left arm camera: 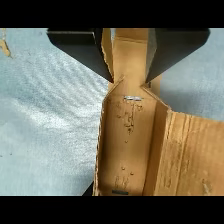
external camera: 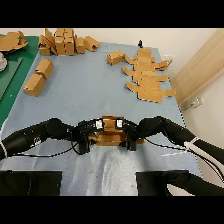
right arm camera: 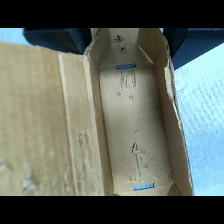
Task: Fold the box.
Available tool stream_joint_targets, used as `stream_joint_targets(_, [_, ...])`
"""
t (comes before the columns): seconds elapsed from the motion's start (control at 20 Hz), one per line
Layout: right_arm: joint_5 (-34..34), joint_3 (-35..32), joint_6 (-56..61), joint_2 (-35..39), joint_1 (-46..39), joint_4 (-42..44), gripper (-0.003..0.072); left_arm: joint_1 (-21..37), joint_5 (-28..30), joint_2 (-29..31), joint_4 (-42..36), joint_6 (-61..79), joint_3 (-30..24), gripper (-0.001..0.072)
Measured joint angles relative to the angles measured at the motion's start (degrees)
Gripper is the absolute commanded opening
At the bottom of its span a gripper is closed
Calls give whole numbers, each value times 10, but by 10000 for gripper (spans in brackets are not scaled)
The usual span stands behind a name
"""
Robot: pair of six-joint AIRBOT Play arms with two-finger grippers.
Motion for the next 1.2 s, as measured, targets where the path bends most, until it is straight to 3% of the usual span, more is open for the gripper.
stream_joint_targets(0.05, [0,0,0,0,0,0,522,0,1,-4,0,5,4,303])
stream_joint_targets(0.15, [0,0,0,0,0,0,522,0,1,-13,1,12,12,222])
stream_joint_targets(0.35, [0,0,0,0,0,0,522,-7,2,-33,2,17,30,220])
stream_joint_targets(0.45, [0,0,0,0,0,0,522,-16,3,-38,2,19,36,11])
stream_joint_targets(1.2, [0,0,0,0,0,0,522,-37,34,-47,2,30,43,11])
